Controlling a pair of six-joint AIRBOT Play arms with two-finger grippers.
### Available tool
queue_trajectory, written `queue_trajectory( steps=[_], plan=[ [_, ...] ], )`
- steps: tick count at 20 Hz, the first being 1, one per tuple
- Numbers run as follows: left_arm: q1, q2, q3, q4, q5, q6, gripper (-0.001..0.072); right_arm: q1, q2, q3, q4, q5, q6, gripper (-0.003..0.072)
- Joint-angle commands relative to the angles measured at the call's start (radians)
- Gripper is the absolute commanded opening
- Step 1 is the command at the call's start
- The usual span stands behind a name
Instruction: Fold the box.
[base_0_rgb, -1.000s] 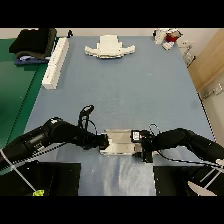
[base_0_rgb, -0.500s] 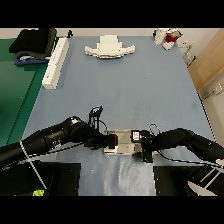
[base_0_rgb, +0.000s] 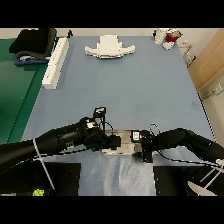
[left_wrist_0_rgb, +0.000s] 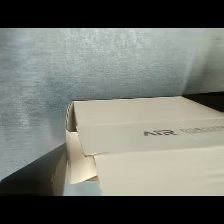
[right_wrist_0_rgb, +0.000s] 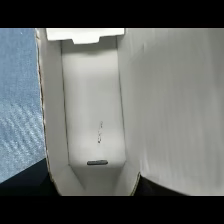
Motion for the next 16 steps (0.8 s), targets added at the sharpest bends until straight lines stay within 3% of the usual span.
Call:
queue_trajectory(
  steps=[1, 12, 13, 14, 16],
  plan=[
    [-0.04, -0.068, 0.042, 0.069, -0.074, -0.072, 0.0466, 0.0, 0.001, 0.001, 0.0, 0.0, 0.0, 0.0513],
    [-0.06, -0.152, 0.096, 0.119, -0.128, -0.183, 0.0464, 0.0, 0.001, 0.001, 0.0, 0.0, 0.0, 0.0513],
    [-0.06, -0.157, 0.105, 0.119, -0.128, -0.184, 0.0453, 0.0, 0.001, 0.001, 0.0, 0.0, 0.0, 0.0513],
    [-0.063, -0.16, 0.114, 0.122, -0.128, -0.187, 0.0386, 0.0, 0.001, 0.001, 0.0, 0.0, 0.0, 0.0514],
    [-0.077, -0.166, 0.126, 0.147, -0.14, -0.218, 0.0386, 0.0, 0.001, 0.001, 0.0, 0.0, 0.0, 0.0513]
  ],
)
